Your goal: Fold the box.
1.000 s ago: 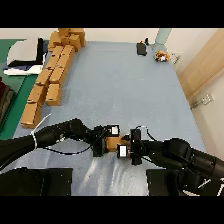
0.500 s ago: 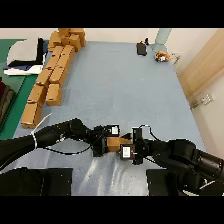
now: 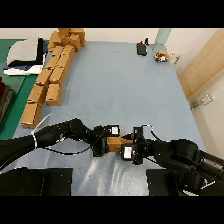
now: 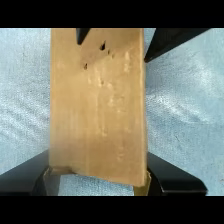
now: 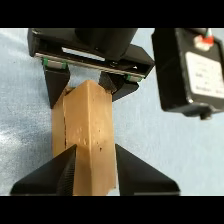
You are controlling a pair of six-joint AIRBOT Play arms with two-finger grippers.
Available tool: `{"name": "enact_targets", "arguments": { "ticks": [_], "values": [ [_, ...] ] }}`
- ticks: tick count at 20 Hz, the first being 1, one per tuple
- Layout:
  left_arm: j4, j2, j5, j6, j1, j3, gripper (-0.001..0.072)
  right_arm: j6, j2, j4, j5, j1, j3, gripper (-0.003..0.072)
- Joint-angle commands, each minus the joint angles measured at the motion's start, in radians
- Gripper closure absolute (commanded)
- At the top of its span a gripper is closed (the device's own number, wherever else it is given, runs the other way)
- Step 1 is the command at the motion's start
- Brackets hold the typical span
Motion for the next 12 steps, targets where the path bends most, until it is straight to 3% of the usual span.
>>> {"name": "enact_targets", "arguments": {
  "ticks": [1,3,5,12],
  "values": [
    [0.000,0.000,0.000,0.000,0.000,0.000,0.0186,0.000,0.001,0.000,0.000,0.001,0.001,0.0472],
    [0.000,0.000,0.000,0.000,0.000,0.000,0.0186,0.000,-0.003,0.000,0.000,0.001,0.001,0.0473],
    [0.000,0.000,0.000,0.000,0.000,0.000,0.0187,0.000,-0.003,0.000,0.000,0.001,0.001,0.0535],
    [0.000,0.000,0.000,0.000,0.000,0.000,0.0186,0.000,-0.003,0.041,-0.011,0.001,-0.004,0.0535]
  ]
}}
